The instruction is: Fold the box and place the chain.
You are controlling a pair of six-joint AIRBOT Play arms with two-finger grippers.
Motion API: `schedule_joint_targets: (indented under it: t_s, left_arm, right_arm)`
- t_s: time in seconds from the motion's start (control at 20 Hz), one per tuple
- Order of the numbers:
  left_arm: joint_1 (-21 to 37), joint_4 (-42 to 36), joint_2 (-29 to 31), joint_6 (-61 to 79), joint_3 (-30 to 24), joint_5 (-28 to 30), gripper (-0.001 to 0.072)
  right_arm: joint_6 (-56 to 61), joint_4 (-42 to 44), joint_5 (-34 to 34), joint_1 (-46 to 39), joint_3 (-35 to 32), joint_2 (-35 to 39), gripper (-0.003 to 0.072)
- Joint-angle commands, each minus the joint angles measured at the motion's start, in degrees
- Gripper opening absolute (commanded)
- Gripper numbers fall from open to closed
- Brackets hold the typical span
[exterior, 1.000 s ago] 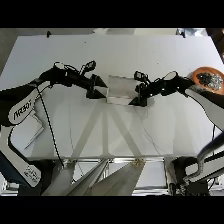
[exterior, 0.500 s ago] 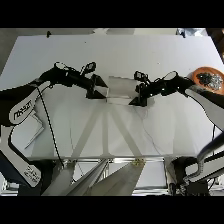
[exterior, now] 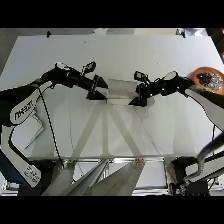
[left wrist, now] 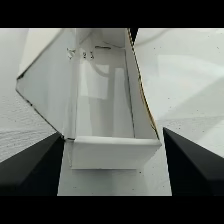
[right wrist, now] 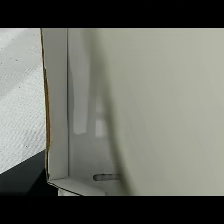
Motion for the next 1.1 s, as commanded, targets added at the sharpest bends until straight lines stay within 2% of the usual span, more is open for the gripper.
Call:
schedule_joint_targets:
  t_s: [0.0, 0.15, 0.75, 1.05]
  left_arm:
    - [0.0, 1.6, 0.0, -0.3, 0.0, -0.1, 0.0631]
    - [-0.5, 4.8, -0.1, -0.9, 0.0, 4.3, 0.0638]
    - [-3.5, 4.3, 0.2, -3.0, 0.0, 9.7, 0.0637]
    - [-6.2, 8.0, 0.4, -3.1, 0.0, 10.6, 0.0631]
  right_arm:
    - [0.0, 0.0, 0.0, 0.0, 0.0, 0.0, 0.0399]
    - [0.0, 0.0, 0.0, 0.0, 0.0, 0.0, 0.0399]
    - [0.0, 0.0, 0.0, 0.0, 0.0, 0.0, 0.0399]
    - [0.0, 0.0, 0.0, 0.0, 0.0, 0.0, 0.0399]
